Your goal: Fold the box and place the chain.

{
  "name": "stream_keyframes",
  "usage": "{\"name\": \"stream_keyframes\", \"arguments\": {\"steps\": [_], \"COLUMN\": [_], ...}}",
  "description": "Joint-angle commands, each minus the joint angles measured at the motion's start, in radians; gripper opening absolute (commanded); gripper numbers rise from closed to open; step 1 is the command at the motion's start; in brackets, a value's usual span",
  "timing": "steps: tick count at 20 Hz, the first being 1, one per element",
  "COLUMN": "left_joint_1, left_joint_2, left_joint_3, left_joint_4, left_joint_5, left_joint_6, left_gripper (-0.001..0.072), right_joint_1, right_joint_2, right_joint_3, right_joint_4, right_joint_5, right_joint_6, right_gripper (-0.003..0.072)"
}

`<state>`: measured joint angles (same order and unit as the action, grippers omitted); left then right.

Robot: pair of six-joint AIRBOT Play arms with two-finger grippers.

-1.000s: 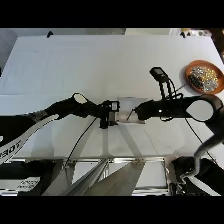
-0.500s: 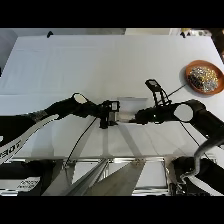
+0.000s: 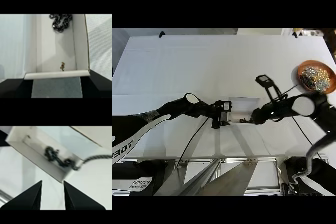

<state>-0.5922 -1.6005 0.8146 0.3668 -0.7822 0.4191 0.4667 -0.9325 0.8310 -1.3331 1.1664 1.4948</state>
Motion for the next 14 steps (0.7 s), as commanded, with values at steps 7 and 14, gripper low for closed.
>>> {"name": "stream_keyframes", "arguments": {"steps": [7, 14], "left_joint_1": [0.000, 0.000], "left_joint_2": [0.001, 0.001], "left_joint_3": [0.000, 0.000], "left_joint_4": [0.000, 0.000], "left_joint_5": [0.000, 0.000], "left_joint_6": [0.000, 0.000], "left_gripper": [0.0205, 0.0205], "right_joint_1": [-0.259, -0.263], "right_joint_2": [-0.083, -0.351], "right_joint_3": [0.139, 0.139], "right_joint_4": [-0.267, -0.263], "right_joint_5": [0.076, -0.130], "right_joint_6": [0.002, 0.079], "right_gripper": [0.0321, 0.0426]}}
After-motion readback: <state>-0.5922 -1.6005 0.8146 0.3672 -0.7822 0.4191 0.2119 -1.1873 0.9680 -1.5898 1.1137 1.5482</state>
